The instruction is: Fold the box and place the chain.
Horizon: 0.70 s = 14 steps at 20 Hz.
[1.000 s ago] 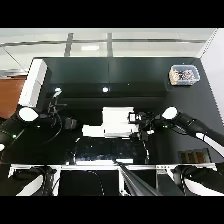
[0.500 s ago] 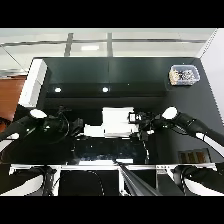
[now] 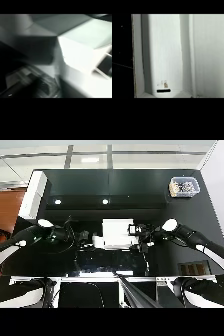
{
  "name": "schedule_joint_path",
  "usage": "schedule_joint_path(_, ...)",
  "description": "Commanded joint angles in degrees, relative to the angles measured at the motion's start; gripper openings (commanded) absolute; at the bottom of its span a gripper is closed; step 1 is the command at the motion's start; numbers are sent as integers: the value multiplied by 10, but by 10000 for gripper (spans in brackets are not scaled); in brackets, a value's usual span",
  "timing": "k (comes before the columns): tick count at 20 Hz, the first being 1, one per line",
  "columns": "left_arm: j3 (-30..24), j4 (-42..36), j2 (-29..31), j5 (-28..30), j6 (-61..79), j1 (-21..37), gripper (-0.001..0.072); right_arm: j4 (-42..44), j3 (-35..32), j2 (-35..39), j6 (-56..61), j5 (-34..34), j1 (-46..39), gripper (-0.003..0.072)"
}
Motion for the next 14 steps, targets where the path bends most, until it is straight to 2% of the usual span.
schedule_joint_path(1,33,-19,-2,-43,23,0,709,0,0,0,0,0,0,284)
schedule_joint_path(4,53,-19,-2,-42,19,-26,707,0,0,0,0,0,0,284)
schedule_joint_path(7,76,10,-2,-28,-15,-67,668,0,0,0,0,0,0,283)
schedule_joint_path(8,87,33,-2,-19,-40,-82,592,0,0,0,0,0,0,284)
schedule_joint_path(9,99,54,-2,-10,-70,-95,552,0,0,0,0,0,0,284)
schedule_joint_path(10,113,77,-2,-5,-103,-108,544,0,0,0,0,0,0,284)
schedule_joint_path(12,143,136,-2,2,-183,-133,480,0,0,0,0,0,0,283)
schedule_joint_path(14,166,179,-2,15,-241,-153,468,0,0,0,0,0,0,284)
